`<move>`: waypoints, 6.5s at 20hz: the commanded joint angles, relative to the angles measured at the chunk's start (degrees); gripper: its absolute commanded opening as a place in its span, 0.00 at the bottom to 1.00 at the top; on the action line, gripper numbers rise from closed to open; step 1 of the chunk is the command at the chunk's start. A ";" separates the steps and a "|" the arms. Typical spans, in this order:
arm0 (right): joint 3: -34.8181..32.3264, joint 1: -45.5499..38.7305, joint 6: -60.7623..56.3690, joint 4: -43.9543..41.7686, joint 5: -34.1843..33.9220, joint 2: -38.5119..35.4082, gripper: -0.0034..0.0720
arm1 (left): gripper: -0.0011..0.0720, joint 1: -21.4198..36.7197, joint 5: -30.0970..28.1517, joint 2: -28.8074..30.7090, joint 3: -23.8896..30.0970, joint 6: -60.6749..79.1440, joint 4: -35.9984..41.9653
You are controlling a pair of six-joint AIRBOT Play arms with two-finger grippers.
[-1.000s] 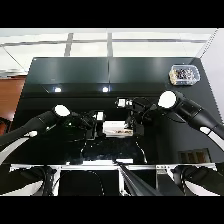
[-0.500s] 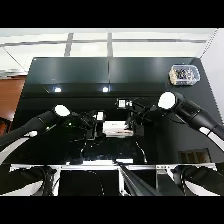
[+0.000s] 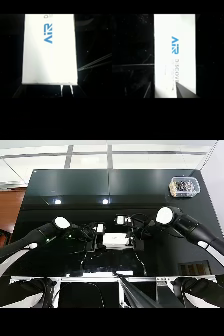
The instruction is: Fold the box and place the chain.
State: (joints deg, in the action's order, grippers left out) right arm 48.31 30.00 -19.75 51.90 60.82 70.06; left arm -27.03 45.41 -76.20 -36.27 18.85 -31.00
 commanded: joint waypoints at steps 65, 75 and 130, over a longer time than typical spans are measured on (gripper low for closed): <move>-5.57 -29.64 -41.11 -1.68 4.33 -13.51 0.06 | 0.99 -9.60 4.33 -3.32 -16.46 -29.83 -12.04; -5.60 -29.64 -41.13 -1.68 4.31 -13.51 0.06 | 0.99 -12.22 4.87 -3.43 -17.18 -29.88 -13.00; -5.66 -29.62 -45.46 -2.29 1.46 -13.51 0.06 | 1.00 44.11 19.74 -40.94 -84.85 -91.27 -54.25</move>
State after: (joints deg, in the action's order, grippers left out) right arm 42.65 0.40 -65.58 49.63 62.35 56.60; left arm 17.43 62.78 -118.98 -119.26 -70.57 -84.84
